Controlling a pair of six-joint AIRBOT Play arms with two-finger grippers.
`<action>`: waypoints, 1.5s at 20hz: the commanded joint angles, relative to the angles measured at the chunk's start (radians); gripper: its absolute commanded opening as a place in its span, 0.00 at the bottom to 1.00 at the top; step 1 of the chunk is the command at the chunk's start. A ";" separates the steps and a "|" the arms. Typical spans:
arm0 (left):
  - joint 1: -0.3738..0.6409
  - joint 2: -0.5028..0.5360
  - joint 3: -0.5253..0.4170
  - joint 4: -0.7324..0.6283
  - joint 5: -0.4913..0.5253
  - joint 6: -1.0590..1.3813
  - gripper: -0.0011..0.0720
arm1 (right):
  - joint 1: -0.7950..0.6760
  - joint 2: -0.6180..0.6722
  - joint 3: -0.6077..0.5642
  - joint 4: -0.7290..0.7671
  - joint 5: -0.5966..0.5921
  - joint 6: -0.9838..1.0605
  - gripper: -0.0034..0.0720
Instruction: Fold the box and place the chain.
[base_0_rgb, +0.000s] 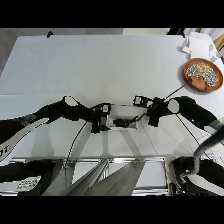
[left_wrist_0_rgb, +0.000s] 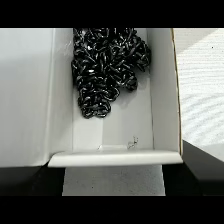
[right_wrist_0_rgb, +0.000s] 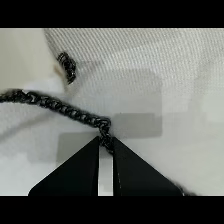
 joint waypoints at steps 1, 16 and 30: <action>0.001 0.001 0.000 0.000 0.000 0.000 0.30 | 0.000 0.084 0.002 0.001 0.011 0.030 0.07; 0.001 0.001 0.000 0.000 0.000 0.000 0.30 | 0.000 0.659 0.001 0.480 0.199 0.201 0.07; 0.001 0.001 0.000 0.000 0.000 0.000 0.30 | 0.161 0.346 0.001 0.805 0.053 0.017 0.07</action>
